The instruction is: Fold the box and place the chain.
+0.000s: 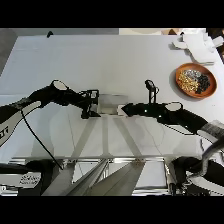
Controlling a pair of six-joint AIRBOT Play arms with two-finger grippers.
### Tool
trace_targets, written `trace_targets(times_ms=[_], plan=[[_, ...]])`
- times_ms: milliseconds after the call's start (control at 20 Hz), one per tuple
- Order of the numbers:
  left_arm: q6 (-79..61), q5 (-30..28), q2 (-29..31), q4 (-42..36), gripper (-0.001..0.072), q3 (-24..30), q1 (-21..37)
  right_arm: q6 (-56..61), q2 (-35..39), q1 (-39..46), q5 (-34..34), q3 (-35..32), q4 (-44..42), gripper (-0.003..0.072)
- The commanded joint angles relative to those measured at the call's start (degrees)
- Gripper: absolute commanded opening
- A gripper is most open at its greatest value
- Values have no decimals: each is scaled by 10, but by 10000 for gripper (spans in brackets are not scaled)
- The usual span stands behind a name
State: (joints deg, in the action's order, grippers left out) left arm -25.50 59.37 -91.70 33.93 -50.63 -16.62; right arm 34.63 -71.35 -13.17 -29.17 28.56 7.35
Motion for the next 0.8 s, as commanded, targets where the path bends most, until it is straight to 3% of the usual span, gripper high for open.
trace_targets(times_ms=[0,200,400,600,750], plan=[[0,0,0,0,340,0,0,-2,11,-1,-2,0,11,654],[0,0,0,0,340,0,0,1,15,-18,-11,0,19,654],[0,0,0,0,340,0,0,31,15,-53,65,0,30,653],[0,0,0,0,340,0,0,93,15,-73,95,10,124,632],[0,0,0,0,340,0,0,165,15,-75,125,17,198,573]])
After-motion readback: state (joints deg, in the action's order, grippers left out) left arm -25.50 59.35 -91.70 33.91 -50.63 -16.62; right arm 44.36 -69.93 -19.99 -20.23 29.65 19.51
